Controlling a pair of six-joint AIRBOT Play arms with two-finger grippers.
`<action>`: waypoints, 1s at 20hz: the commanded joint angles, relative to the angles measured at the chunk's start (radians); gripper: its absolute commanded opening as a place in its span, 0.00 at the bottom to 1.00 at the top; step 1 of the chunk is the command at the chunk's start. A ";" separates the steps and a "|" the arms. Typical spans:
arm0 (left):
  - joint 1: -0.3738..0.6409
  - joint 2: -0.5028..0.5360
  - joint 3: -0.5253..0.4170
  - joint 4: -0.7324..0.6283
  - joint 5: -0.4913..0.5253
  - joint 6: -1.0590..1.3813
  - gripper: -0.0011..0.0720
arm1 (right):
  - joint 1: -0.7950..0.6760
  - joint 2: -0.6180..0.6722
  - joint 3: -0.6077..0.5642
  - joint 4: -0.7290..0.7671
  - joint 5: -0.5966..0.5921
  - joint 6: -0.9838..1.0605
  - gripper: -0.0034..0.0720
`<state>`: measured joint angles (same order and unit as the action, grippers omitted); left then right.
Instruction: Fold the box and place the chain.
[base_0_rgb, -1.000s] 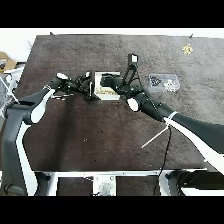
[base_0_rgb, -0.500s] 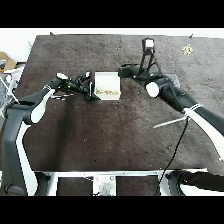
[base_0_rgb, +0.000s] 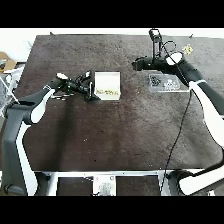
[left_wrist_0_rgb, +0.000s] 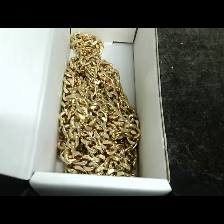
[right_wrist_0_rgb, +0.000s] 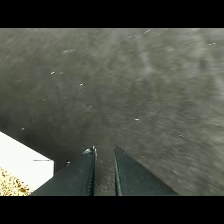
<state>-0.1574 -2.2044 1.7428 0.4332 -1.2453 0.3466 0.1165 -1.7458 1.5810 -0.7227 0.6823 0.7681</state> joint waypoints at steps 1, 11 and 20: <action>0.000 0.001 0.000 0.000 0.000 0.000 0.39 | -0.043 -0.175 0.137 0.209 0.189 -0.222 0.24; 0.000 0.001 0.000 0.000 0.000 0.000 0.39 | -0.041 -0.297 0.200 0.447 0.449 -0.568 0.24; 0.000 0.001 0.000 0.000 0.000 0.000 0.39 | 0.029 -0.199 0.197 0.214 0.462 -0.612 0.24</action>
